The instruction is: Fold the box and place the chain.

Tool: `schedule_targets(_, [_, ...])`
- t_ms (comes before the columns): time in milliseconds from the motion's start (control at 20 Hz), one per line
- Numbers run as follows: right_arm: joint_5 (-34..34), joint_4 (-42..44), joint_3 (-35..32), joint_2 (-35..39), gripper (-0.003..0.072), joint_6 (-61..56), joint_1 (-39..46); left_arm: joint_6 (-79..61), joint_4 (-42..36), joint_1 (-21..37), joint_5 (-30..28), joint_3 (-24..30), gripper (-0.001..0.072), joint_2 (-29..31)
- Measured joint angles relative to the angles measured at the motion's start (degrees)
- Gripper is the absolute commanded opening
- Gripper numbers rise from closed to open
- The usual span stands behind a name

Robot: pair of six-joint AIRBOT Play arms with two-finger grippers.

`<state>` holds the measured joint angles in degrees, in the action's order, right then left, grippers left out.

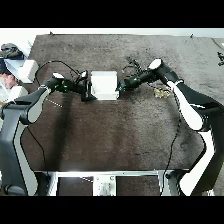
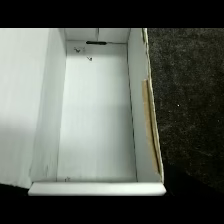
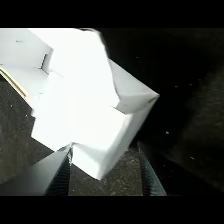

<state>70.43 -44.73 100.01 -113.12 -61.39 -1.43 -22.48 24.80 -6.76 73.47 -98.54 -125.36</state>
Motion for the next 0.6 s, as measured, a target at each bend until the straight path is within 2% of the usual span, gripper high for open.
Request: schedule_targets(600, [-4.7,-12.0,3.9,0.0,0.0454,-6.9,-5.9,0.0,0.0,0.0,0.0,0.0,0.0226,0.0])
